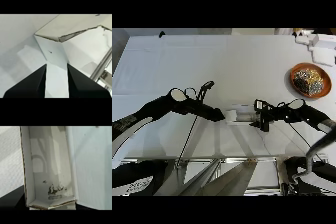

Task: Fold the box and place the chain.

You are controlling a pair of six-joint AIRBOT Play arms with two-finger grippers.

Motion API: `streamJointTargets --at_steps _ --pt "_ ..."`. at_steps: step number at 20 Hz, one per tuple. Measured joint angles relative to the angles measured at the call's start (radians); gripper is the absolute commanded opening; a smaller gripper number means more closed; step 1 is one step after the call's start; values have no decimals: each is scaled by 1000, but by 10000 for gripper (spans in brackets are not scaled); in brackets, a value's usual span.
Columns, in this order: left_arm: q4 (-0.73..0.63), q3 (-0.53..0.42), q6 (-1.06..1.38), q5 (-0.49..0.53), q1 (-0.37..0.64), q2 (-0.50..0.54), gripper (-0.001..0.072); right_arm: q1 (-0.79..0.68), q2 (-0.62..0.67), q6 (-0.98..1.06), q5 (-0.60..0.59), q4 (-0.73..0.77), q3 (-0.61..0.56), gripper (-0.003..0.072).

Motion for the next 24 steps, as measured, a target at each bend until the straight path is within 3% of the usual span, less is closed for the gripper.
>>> streamJointTargets --at_steps 8,10,18,24 --pt "-28 0 2 27 -26 3 321 0 0 0 0 0 0 335" --pt "-30 0 2 34 -32 3 578 0 0 0 0 0 0 335" --pt "-5 14 -82 109 -100 3 582 0 0 0 0 0 0 335" --pt "155 72 -301 167 -151 3 582 0 0 0 0 0 0 335"
